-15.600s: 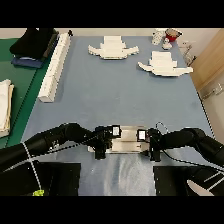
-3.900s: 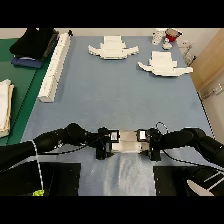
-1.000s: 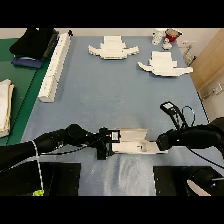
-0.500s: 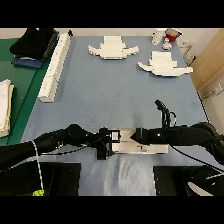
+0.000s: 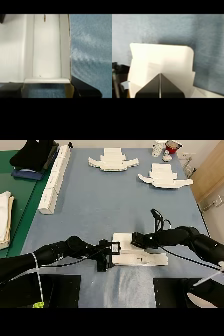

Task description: Fold the box.

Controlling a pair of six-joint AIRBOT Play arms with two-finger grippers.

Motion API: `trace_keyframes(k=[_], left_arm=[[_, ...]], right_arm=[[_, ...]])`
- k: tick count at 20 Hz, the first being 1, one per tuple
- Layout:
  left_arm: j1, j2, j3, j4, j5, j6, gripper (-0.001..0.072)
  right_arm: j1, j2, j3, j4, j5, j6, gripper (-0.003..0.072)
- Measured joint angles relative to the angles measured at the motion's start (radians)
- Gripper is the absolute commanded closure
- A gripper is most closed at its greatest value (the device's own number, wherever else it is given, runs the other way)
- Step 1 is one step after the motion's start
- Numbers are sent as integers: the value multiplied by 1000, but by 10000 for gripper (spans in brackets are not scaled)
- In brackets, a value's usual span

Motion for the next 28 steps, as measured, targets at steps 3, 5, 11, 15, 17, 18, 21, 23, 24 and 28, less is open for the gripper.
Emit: trace_keyframes(k=[3, 5, 11, 15, 17, 18, 21, 23, 24, 28], left_arm=[[0, 0, 0, 0, 0, 0, 297], [0, 0, 0, 0, 0, 0, 297], [0, 0, 0, 0, 0, 2, 297], [0, 0, 0, 2, -3, 2, 297], [0, 0, 0, 1, 0, 2, 297], [0, 0, 0, 1, 1, 2, 297], [0, 0, 0, 0, 1, 2, 297], [0, 0, 0, 0, 1, 2, 296], [0, 0, 0, 0, 1, 1, 297], [0, 0, 0, 0, 1, 0, 297]], right_arm=[[-4, -62, 2, -1, 4, -38, 681], [-4, -82, 2, -2, 6, -58, 681], [-4, -81, 7, -8, 2, -119, 681], [-4, -19, 31, -12, -14, -184, 681], [-4, 32, 40, -23, -34, -238, 681], [-4, 63, 43, -33, -53, -264, 681], [-4, 158, 47, -78, -141, -336, 681], [-3, 229, 49, -107, -224, -408, 680], [0, 266, 49, -117, -276, -456, 674], [12, 380, 41, -159, -447, -639, 143]])
